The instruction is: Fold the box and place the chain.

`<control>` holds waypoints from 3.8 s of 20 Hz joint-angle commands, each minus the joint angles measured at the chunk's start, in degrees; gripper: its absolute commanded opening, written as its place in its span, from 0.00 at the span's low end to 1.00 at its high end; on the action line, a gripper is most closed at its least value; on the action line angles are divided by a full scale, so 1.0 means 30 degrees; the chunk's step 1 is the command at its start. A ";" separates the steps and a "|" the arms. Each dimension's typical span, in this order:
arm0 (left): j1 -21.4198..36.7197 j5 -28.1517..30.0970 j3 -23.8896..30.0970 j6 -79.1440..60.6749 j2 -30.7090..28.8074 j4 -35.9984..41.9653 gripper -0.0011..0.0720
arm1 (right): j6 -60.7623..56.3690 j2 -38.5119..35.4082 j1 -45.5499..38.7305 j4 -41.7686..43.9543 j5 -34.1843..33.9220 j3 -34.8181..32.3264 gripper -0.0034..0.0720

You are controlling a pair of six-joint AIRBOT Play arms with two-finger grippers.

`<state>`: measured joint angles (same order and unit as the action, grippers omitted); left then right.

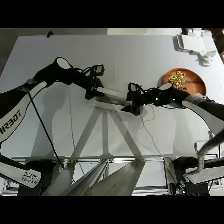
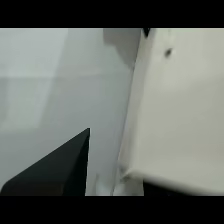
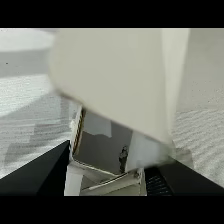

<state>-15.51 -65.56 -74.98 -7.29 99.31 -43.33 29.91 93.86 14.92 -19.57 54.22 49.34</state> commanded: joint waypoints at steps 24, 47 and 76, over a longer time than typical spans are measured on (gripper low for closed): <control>-0.1654 -0.4743 0.0051 0.5085 -0.2623 -0.2499 0.02 | 0.0022 0.0000 0.0000 -0.0036 0.0095 0.0015 0.53; 0.0699 0.0758 0.0051 0.8473 -0.1676 -0.0583 0.03 | 0.0022 0.0000 0.0000 -0.0036 0.0095 0.0015 0.53; -0.0051 0.1231 0.4102 0.9690 -0.2907 -1.0899 0.02 | 0.0022 0.0000 0.0000 -0.0036 0.0095 0.0015 0.53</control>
<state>-16.01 -62.92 -63.94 22.68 91.42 -76.34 30.00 93.86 14.94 -19.68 54.50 49.34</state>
